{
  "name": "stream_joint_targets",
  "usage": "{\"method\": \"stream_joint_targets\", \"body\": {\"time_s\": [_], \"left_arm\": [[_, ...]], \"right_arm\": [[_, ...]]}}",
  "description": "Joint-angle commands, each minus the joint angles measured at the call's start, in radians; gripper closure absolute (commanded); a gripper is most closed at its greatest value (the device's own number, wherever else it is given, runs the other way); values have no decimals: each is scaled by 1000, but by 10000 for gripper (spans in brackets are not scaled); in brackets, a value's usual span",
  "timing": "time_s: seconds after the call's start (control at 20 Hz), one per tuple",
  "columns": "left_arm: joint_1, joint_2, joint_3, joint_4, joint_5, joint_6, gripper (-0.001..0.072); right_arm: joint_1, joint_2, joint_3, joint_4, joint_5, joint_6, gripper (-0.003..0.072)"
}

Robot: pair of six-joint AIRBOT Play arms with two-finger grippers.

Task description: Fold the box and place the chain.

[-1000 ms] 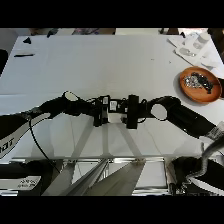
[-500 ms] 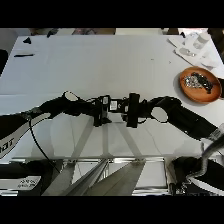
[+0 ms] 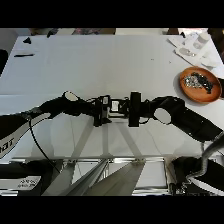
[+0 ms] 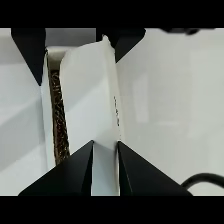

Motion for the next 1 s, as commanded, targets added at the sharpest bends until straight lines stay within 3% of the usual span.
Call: {"method": "stream_joint_targets", "body": {"time_s": [0.0, 0.1, 0.15, 0.35, 0.45, 0.95], "left_arm": [[0, 1, 0, 0, 0, 0, 419], [0, 1, 0, 0, 0, 0, 419], [0, 1, 0, 0, 0, 0, 419], [0, 1, 0, 0, 0, 0, 419], [0, 1, 0, 0, 0, 0, 419], [0, 1, 0, 0, 0, 0, 419]], "right_arm": [[1, -1, -28, -2, -14, 1, 529], [1, -1, -43, -2, -13, 1, 436], [1, -1, -47, -3, -14, 1, 431], [1, -1, -47, -2, -13, 1, 434], [1, -1, -47, -3, -16, 27, 470], [1, -1, -48, 34, 43, 80, 465]]}}
